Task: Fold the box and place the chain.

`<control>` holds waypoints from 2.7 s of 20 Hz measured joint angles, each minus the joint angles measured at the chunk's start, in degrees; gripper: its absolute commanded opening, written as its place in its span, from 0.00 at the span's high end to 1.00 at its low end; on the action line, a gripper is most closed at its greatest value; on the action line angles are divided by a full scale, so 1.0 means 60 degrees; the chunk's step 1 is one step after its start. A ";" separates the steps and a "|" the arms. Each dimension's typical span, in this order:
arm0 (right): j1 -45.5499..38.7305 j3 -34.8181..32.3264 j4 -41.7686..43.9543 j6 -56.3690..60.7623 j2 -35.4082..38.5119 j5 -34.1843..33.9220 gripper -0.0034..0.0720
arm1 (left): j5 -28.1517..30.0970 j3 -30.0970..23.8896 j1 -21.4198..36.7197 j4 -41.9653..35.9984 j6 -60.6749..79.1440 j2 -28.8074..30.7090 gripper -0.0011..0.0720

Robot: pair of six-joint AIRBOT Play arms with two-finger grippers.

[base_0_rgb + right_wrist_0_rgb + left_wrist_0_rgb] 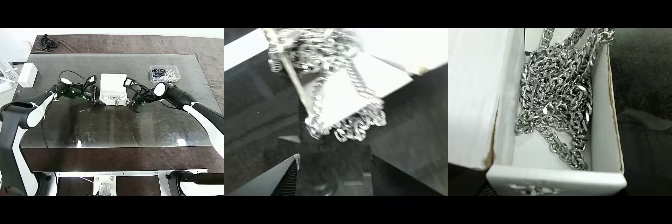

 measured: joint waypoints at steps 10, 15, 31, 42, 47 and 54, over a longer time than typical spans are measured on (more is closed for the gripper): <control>-0.0204 -0.0025 0.1974 -0.2164 -0.0754 -0.0259 0.47 | 0.0000 0.0000 0.0000 0.0000 0.0000 0.0000 0.33; -0.0284 -0.0025 0.2299 -0.2364 -0.0929 -0.0710 0.95 | 0.0026 0.0000 0.0015 -0.0007 -0.0004 0.0000 0.33; -0.0401 0.0051 0.1676 -0.0499 0.1362 -0.0656 0.95 | -0.0004 0.0000 0.0011 0.0000 -0.0004 0.0000 0.33; 0.0820 0.1078 0.1716 0.1096 0.2932 -0.2047 0.95 | -0.0004 0.0000 0.0007 0.0000 -0.0004 0.0000 0.33; 0.0973 0.1104 0.1708 0.1574 0.1810 -0.2182 0.95 | -0.0004 0.0000 0.0007 0.0000 0.0000 0.0000 0.33; 0.0911 0.1104 0.1596 0.2044 0.0401 -0.1453 0.40 | 0.0000 0.0000 0.0007 0.0000 0.0000 0.0000 0.33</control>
